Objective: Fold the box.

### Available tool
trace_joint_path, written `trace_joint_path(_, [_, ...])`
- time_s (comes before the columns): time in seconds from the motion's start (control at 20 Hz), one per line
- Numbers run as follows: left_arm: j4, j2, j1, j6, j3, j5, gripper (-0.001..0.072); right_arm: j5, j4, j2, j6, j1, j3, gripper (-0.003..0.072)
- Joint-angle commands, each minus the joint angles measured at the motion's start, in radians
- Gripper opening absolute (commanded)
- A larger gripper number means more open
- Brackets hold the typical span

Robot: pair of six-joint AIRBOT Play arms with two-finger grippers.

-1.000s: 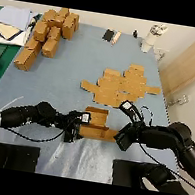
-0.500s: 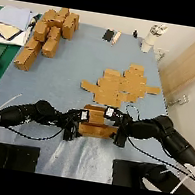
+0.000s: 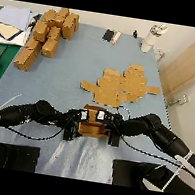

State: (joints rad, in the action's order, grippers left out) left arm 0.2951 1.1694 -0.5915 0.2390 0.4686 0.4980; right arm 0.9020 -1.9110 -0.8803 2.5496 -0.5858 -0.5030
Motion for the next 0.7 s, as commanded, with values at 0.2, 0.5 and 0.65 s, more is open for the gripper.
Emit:
trace_joint_path(0.2, [0.0,0.0,0.001,0.0,0.0,0.0,0.0475,-0.04,-0.079,-0.004,0.089,-0.003,0.0,0.0081])
trace_joint_path(0.5, [0.0,0.001,0.001,0.0,0.0,0.0,0.0475,-0.06,-0.145,-0.006,0.108,-0.003,0.0,0.0081])
trace_joint_path(0.65, [0.0,0.001,0.001,0.0,0.0,0.0,0.0475,-0.06,-0.166,-0.028,0.108,-0.003,0.0,0.0083])
